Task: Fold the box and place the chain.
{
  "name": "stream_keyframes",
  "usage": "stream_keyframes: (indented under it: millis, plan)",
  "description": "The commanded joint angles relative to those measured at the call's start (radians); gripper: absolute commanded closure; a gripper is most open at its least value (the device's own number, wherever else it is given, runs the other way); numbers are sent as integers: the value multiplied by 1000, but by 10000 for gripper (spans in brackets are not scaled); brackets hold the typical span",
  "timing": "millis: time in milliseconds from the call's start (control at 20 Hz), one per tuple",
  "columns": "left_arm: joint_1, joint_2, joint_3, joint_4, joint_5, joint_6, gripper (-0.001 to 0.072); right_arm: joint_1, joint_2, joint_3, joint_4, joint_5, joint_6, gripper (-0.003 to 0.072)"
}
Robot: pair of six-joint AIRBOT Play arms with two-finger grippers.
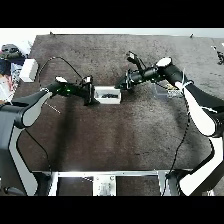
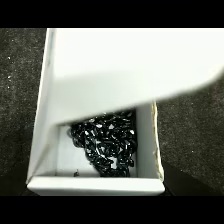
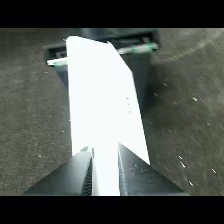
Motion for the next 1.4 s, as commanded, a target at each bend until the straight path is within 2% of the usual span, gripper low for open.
stream_keyframes:
  millis: [0, 150, 400, 450, 500, 550, 600, 750, 1000, 1350]
  plan:
    - [1, 1, 0, 0, 0, 0, 308, 48, 2, 1, -54, 14, -23, 498]
    - [1, 1, 0, 0, 0, 0, 308, 80, 1, 0, -120, 11, -23, 497]
    - [1, 1, 0, 0, 0, 0, 307, 92, -5, 0, -126, -74, -20, 495]
    - [1, 1, 0, 0, 0, 0, 307, 92, -8, 0, -126, -80, -18, 307]
    - [1, 1, 0, 0, 0, 0, 307, 92, -14, 0, -125, -80, -19, 269]
    - [1, 0, 0, 0, 0, 0, 308, 94, -20, -1, -126, -84, -18, 334]
    - [1, 1, 0, 0, 0, 0, 307, 96, -25, -2, -126, -84, -19, 338]
    - [1, 1, 0, 0, 0, 0, 307, 109, -35, -2, -126, -102, -19, 319]
    - [1, 1, 0, 0, 0, 0, 308, 118, -32, -2, -145, -206, -19, 321]
    - [1, 1, 0, 0, 0, 0, 308, 118, -16, -1, -163, -226, -19, 337]
